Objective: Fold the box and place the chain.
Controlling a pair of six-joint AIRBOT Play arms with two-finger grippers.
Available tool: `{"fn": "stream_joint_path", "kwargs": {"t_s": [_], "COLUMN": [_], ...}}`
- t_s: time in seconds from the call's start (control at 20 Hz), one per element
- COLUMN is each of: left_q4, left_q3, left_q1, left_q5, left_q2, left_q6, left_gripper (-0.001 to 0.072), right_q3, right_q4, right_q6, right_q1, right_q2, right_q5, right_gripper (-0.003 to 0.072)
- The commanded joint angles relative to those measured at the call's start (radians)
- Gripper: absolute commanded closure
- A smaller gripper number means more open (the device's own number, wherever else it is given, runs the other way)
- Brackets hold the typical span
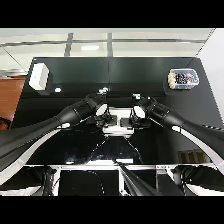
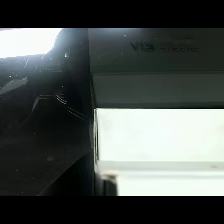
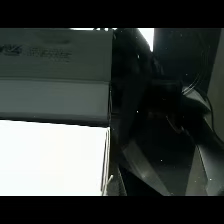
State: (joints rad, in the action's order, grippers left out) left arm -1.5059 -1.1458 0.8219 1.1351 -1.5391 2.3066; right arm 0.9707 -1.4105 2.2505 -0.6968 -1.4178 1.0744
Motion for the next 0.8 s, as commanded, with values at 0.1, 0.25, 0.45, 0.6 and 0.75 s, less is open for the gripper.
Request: {"fn": "stream_joint_path", "kwargs": {"t_s": [0.1, 0.25, 0.45, 0.6, 0.75], "left_q4": [-0.001, -0.001, -0.004, -0.003, -0.003], "left_q3": [0.000, 0.000, 0.000, 0.000, 0.000], "left_q1": [0.000, 0.000, -0.006, -0.007, -0.007], "left_q5": [0.000, 0.000, -0.002, 0.000, 0.000], "left_q2": [0.000, 0.000, 0.000, 0.000, 0.000], "left_q6": [0.000, 0.001, 0.000, 0.000, 0.000], "left_gripper": [0.0684, 0.0684, 0.0684, 0.0684, 0.0684], "right_q3": [0.005, 0.005, 0.058, 0.090, 0.090], "right_q4": [0.003, 0.004, -0.010, -0.040, -0.096], "right_q6": [0.001, 0.001, -0.027, -0.121, -0.202], "right_q1": [-0.001, -0.001, -0.001, -0.001, -0.001], "right_q2": [0.000, 0.000, 0.002, 0.040, 0.163], "right_q5": [-0.001, 0.004, 0.074, 0.159, 0.190], "right_gripper": [0.0616, 0.0673, 0.0401, 0.0401, 0.0402]}}
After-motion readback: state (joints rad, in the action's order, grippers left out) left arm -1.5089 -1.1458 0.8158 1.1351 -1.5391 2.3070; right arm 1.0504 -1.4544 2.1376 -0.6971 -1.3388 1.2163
